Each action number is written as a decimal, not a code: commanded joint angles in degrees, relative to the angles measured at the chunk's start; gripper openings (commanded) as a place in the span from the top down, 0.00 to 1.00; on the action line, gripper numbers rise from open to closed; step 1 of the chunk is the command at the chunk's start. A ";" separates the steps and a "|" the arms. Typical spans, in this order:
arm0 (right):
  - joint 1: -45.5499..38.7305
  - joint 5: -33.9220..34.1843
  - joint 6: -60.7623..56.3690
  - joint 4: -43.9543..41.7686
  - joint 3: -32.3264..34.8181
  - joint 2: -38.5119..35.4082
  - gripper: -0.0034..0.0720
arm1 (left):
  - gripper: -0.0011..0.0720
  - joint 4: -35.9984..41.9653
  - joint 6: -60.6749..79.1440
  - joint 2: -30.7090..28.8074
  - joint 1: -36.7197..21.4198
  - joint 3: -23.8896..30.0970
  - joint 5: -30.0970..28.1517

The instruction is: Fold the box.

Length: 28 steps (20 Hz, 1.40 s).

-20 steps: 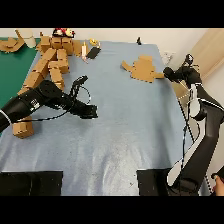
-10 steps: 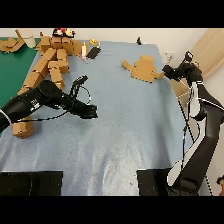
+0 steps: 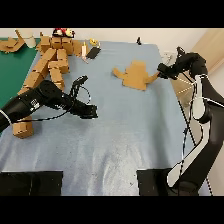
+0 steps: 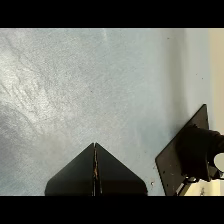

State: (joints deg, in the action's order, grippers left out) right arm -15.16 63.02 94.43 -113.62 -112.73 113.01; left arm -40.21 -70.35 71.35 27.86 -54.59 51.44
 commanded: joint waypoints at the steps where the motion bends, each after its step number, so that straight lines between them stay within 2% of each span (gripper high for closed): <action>1: 2.27 4.94 0.46 0.76 7.04 -5.86 0.96 | 0.97 -0.02 0.00 0.02 0.00 -0.07 0.00; 3: 4.28 4.48 0.50 0.74 14.71 -10.86 0.96 | 0.97 -0.02 0.02 0.02 0.00 -0.07 0.00; 9: 11.02 -4.33 -2.16 0.66 45.99 -32.39 0.96 | 0.97 -0.02 0.02 0.02 0.00 -0.07 0.00; 14: 16.13 -4.96 -6.14 0.66 66.42 -50.62 0.96 | 0.97 0.00 0.02 0.02 0.00 -0.07 0.00; 20: 19.96 0.24 -10.16 0.98 77.61 -62.84 0.96 | 0.97 -0.02 0.00 0.02 0.00 -0.07 -0.02; 25: 19.93 0.33 -10.45 2.51 82.18 -64.94 0.95 | 0.97 -0.02 0.00 0.02 0.00 -0.07 -0.50; 26: 19.89 -0.66 -10.45 3.45 82.20 -64.63 0.87 | 0.97 -0.02 0.02 0.02 0.00 -0.07 -0.59; 27: 19.89 -1.86 -10.45 4.20 82.18 -64.35 0.69 | 0.97 -0.02 0.00 0.02 -0.02 -0.07 -0.76; 28: 19.89 -3.04 -10.45 5.03 82.16 -64.02 0.63 | 0.97 -0.02 0.02 0.02 -0.02 -0.07 -1.22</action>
State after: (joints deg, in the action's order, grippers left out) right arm 4.60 62.13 84.29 -110.67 -31.59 49.06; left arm -40.21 -70.35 71.35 27.86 -54.59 50.94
